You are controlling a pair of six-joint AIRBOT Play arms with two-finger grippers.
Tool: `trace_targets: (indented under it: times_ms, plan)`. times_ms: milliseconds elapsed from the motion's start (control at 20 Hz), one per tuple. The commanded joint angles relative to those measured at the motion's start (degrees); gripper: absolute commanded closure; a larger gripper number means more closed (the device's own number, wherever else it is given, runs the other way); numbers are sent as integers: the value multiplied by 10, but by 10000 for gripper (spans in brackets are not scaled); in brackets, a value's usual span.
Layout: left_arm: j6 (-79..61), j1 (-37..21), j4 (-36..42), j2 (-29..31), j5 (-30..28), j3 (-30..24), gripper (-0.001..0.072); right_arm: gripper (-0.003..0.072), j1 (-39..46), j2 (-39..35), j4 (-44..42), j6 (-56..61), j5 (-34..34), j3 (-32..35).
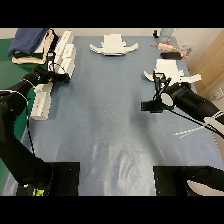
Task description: Fold the box.
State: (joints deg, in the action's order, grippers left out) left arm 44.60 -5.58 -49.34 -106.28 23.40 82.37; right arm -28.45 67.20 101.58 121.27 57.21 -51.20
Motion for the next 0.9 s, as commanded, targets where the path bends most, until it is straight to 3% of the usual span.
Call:
trace_targets:
  times_ms: [0,400,450,550,850]
  plan:
    - [0,-2,0,0,0,1,184,683,0,0,0,0,1,0]
    - [0,-1,5,-1,-16,1,183,683,0,0,0,0,1,0]
    - [0,-1,5,-2,-16,1,171,683,0,0,0,0,1,0]
    - [0,-1,5,-2,-18,1,17,683,0,0,0,0,1,0]
    - [0,-2,4,2,5,1,16,683,0,0,-2,0,1,0]
